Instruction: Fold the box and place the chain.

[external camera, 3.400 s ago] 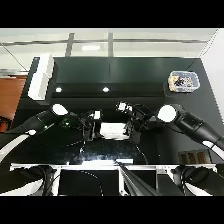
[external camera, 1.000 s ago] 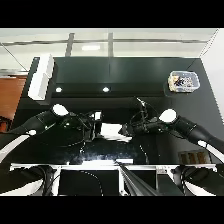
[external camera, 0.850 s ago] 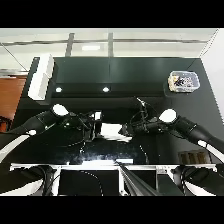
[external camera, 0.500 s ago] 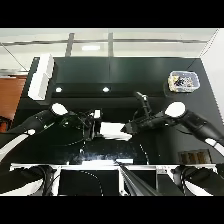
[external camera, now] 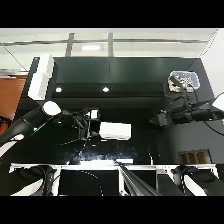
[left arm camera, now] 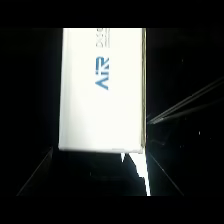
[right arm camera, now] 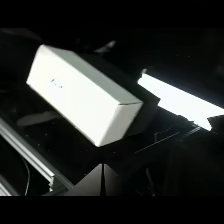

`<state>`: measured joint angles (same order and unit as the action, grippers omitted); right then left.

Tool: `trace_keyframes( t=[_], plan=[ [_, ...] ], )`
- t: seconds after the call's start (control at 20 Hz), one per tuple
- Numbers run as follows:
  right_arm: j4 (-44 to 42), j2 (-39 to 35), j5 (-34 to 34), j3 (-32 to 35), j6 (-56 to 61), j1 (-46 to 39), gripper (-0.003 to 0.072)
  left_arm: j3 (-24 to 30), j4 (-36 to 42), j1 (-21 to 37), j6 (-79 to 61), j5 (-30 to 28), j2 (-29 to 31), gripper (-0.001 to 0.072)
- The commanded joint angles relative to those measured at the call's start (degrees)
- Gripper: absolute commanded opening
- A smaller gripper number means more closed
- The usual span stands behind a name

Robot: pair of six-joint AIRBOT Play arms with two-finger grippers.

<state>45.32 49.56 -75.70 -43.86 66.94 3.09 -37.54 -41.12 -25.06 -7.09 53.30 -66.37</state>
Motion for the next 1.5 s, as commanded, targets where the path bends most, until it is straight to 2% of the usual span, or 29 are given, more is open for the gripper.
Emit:
trace_keyframes(
  t=[0.0, 0.15, 0.25, 0.5, 0.8, 1.2, 1.45],
  plan=[
    [1.95, -1.66, 0.94, -0.15, 0.33, -4.87, 0.0015, -1.27, 2.71, -3.98, 2.8, -0.59, 2.38, 0.0708],
    [1.99, -1.64, 3.96, -0.15, 0.37, -4.76, 0.0015, -4.22, 5.86, -10.03, 4.24, -3.37, -0.81, 0.0708],
    [1.9, -1.64, 3.41, -0.17, 0.37, -4.76, 0.0015, -6.78, 5.55, -12.7, 10.19, -6.43, -3.69, 0.0708],
    [2.21, -1.66, 1.36, -0.17, 0.35, -4.76, 0.0015, -10.67, 4.5, -13.18, 16.57, -6.51, -9.88, 0.0708],
    [3.15, -1.64, 1.84, -0.17, 0.33, -4.76, 0.0016, -10.67, -0.31, -13.16, 19.52, -5.2, -10.21, 0.0708],
    [3.3, -1.66, 2.49, -0.15, 0.35, -4.76, 0.0016, -10.67, -0.44, -13.49, 19.47, -4.72, -10.23, 0.0708],
    [3.3, -1.64, 2.67, -0.17, 0.35, -4.76, 0.0016, -10.6, -5.46, -16.85, 18.91, -7.41, -12.2, 0.0709]
  ],
)
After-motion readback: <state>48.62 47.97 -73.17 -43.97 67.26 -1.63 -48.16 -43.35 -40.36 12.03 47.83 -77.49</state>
